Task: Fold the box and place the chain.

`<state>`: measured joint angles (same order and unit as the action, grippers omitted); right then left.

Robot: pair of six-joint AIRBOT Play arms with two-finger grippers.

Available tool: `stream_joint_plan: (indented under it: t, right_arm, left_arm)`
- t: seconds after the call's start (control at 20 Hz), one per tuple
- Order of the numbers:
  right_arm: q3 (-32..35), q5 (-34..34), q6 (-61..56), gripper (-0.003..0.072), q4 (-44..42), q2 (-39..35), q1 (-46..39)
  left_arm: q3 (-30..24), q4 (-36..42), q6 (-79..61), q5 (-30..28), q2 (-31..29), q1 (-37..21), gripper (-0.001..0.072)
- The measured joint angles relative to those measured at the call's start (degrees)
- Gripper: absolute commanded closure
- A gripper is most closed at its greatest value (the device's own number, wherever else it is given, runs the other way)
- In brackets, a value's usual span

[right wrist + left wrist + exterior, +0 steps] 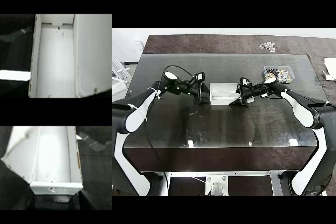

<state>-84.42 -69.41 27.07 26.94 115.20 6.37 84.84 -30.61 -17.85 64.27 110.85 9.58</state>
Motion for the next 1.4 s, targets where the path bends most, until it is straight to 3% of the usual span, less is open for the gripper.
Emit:
stream_joint_plan:
  t: [1.4]
  right_arm:
    - [0.0,-0.1,0.0,0.021,0.1,0.0,-0.1]
  left_arm:
    - [0.0,4.9,-4.7,-3.7,3.1,2.9,-0.0011]
